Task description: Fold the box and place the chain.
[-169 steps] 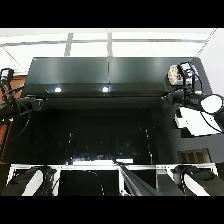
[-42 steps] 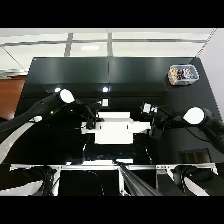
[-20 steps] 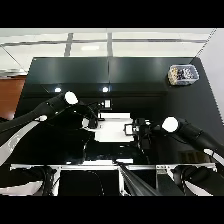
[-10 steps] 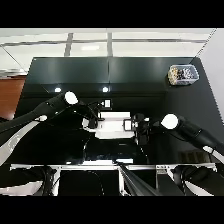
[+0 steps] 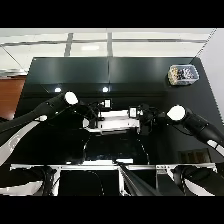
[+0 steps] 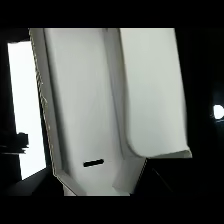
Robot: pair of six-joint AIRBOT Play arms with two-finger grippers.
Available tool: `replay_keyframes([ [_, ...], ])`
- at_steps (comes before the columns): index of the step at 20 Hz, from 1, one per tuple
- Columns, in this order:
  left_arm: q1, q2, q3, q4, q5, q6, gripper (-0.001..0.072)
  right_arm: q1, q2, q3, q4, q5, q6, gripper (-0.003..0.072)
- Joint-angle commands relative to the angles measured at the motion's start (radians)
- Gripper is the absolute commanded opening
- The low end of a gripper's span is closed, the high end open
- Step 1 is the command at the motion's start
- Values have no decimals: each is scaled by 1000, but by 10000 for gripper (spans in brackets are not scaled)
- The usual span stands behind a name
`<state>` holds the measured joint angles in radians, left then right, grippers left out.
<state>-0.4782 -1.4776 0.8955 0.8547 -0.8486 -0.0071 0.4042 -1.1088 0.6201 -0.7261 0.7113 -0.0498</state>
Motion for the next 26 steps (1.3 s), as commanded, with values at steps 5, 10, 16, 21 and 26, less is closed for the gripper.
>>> replay_keyframes([
  [5, 0, 0, 0, 1, -2, 0, 24, -18, -57, 3, 129, -2, -93, 706],
  [10, 0, 0, 0, 1, -2, 0, 24, -17, -132, 3, 202, 71, -234, 706],
  [16, 0, 0, 0, 1, -2, 0, 24, -22, -210, 3, 243, 69, -329, 705],
  [21, 0, 0, 0, 1, -2, 0, 24, -61, -217, 3, 243, 74, -325, 705],
  [26, 0, 0, 0, 1, -2, 0, 24, -63, -219, 3, 243, 74, -325, 704],
])
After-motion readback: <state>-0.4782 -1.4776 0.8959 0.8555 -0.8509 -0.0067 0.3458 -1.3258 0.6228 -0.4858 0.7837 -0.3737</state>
